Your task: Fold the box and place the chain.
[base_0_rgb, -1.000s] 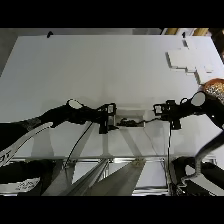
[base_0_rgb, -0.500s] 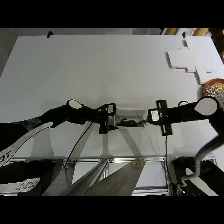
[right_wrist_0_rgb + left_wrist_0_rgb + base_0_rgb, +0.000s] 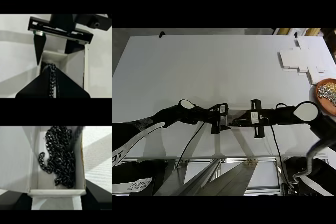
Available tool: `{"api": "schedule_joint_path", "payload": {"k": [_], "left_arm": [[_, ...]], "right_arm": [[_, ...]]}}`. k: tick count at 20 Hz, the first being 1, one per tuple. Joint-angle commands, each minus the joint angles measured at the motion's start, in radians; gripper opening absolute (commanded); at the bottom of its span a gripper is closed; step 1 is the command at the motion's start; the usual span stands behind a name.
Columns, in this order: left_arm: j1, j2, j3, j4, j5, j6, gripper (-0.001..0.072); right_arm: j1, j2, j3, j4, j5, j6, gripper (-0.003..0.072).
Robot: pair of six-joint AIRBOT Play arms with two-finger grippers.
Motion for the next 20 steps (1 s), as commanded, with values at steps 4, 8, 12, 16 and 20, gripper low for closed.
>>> {"api": "schedule_joint_path", "payload": {"k": [4,8,12,16,20], "left_arm": [[0.000,0.000,0.001,0.000,0.000,0.000,0.0109],[0.000,0.000,0.001,0.000,0.000,0.000,0.0109],[0.000,0.000,0.001,0.000,0.000,0.000,0.0109],[0.000,0.000,0.001,0.000,0.000,0.000,0.0109],[0.000,0.000,0.001,0.000,0.000,0.000,0.0109]], "right_arm": [[0.031,-0.005,0.000,-0.037,-0.072,-0.001,0.0328],[-0.053,0.078,0.000,-0.196,-0.087,-0.003,0.0326],[-0.277,0.087,-0.001,-0.296,-0.008,-0.003,0.0326],[-0.495,0.013,-0.001,-0.430,0.045,-0.011,0.0326],[-0.551,-0.104,-0.001,-0.475,0.047,-0.010,0.0326]]}}
